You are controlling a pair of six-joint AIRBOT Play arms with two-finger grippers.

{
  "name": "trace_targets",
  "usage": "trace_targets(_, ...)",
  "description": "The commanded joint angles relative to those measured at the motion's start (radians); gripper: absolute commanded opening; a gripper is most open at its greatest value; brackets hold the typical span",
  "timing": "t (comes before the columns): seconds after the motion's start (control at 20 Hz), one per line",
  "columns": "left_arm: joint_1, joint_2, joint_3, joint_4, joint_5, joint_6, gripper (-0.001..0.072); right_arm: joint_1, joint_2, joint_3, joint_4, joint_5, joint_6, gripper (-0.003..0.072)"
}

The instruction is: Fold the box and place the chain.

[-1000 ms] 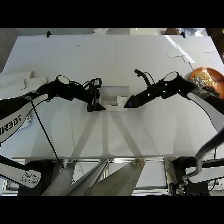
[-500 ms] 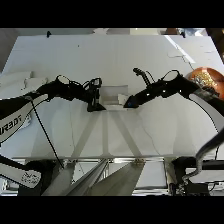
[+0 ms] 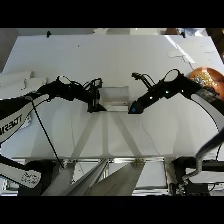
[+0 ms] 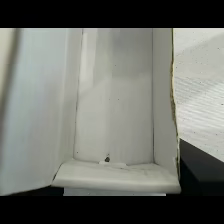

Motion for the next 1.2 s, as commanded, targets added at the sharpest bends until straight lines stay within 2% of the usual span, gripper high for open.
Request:
trace_targets(0.0,0.001,0.001,0.001,0.002,0.002,0.003,0.0364,-0.008,0.001,0.000,-0.046,0.010,0.003,0.0484)
trace_targets(0.3,0.001,0.001,0.001,0.002,0.002,0.003,0.0364,-0.117,0.001,0.000,-0.148,0.088,0.004,0.0474)
trace_targets(0.4,0.001,0.001,0.001,0.002,0.002,0.003,0.0364,-0.159,0.001,0.000,-0.169,0.063,0.003,0.0397)
trace_targets(0.45,0.001,0.001,0.001,0.002,0.002,0.003,0.0364,-0.176,0.001,0.000,-0.168,0.040,0.003,0.0394)
trace_targets(0.55,0.001,0.001,0.001,0.002,0.002,0.003,0.0364,-0.199,0.001,0.000,-0.168,-0.008,-0.002,0.0330)
trace_targets(0.7,0.001,0.001,0.001,0.002,0.002,0.003,0.0364,-0.210,0.000,0.000,-0.191,-0.026,-0.034,0.0323)
trace_targets(0.8,0.001,0.001,0.001,0.002,0.002,0.003,0.0364,-0.215,0.000,0.000,-0.179,-0.058,-0.033,0.0150)
trace_targets(0.85,0.001,0.001,0.001,0.002,0.002,0.003,0.0364,-0.214,0.000,0.000,-0.159,-0.069,-0.033,0.0116)
trace_targets(0.9,0.001,0.001,0.001,0.002,0.002,0.003,0.0364,-0.213,-0.001,0.000,-0.129,-0.075,-0.034,0.0046)
trace_targets(0.95,0.001,0.001,0.001,0.002,0.002,0.003,0.0364,-0.210,-0.004,0.000,-0.100,-0.084,-0.034,0.0018)
trace_targets(1.15,0.001,0.001,0.001,0.002,0.002,0.003,0.0364,-0.159,-0.041,0.000,-0.013,-0.142,0.000,0.0017)
